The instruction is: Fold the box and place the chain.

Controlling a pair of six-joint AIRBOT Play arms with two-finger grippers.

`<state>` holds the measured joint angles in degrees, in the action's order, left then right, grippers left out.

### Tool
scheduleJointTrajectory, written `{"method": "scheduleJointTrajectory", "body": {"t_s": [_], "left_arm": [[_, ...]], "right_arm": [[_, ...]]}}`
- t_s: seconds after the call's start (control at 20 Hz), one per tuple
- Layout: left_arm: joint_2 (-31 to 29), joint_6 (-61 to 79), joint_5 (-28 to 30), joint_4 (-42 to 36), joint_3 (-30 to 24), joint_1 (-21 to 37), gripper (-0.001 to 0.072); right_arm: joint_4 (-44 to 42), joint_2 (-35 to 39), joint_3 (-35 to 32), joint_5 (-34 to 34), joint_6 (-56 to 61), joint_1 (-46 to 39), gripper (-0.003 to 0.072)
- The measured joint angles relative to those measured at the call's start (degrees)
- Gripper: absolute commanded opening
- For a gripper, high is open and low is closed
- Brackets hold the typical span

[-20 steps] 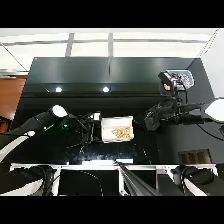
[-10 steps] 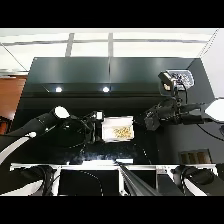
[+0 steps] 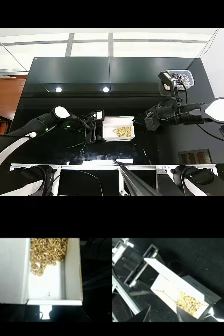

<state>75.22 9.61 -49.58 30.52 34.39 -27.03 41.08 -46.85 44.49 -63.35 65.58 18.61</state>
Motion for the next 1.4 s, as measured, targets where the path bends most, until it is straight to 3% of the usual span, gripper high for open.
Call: {"method": "scheduleJointTrajectory", "body": {"t_s": [0.1,0.15,0.25,0.35,0.4,0.45,0.65,0.9,1.15,1.4], "left_arm": [[0.0,1.6,0.1,-1.6,0.0,0.0,0.07],[0.0,2.1,0.1,-2.3,0.0,0.0,0.0636],[0.1,3.0,0.2,-3.2,0.0,0.0,0.0268],[0.1,3.4,0.2,-3.3,0.0,0.0,0.0265],[0.1,3.6,0.2,-3.5,0.0,0.0,0.0265],[0.1,3.6,0.2,-3.6,0.0,0.0,0.0265],[0.1,3.8,0.2,-3.7,0.0,0.0,0.0265],[0.1,3.9,0.1,-3.8,0.0,0.0,0.0267],[0.1,3.9,0.1,-3.8,0.0,0.0,0.027],[0.1,3.9,0.1,-3.8,0.0,0.0,0.0276]], "right_arm": [[0.0,0.0,0.0,0.0,0.0,0.0,0.0393],[0.0,0.0,0.0,0.0,0.0,0.0,0.0393],[0.0,0.0,0.0,0.0,0.0,0.0,0.0393],[0.8,0.0,0.0,0.1,0.0,0.0,0.04],[1.8,0.0,0.0,0.5,0.7,0.0,0.0653],[3.0,0.0,0.0,1.4,1.7,0.0,0.072],[6.0,-1.6,0.1,8.8,4.3,0.0,0.072],[7.0,-10.9,1.4,14.5,1.7,0.0,0.072],[6.4,-15.5,1.9,5.7,-16.2,0.0,0.072],[6.3,-16.4,1.8,-2.1,-25.8,0.1,0.072]]}}
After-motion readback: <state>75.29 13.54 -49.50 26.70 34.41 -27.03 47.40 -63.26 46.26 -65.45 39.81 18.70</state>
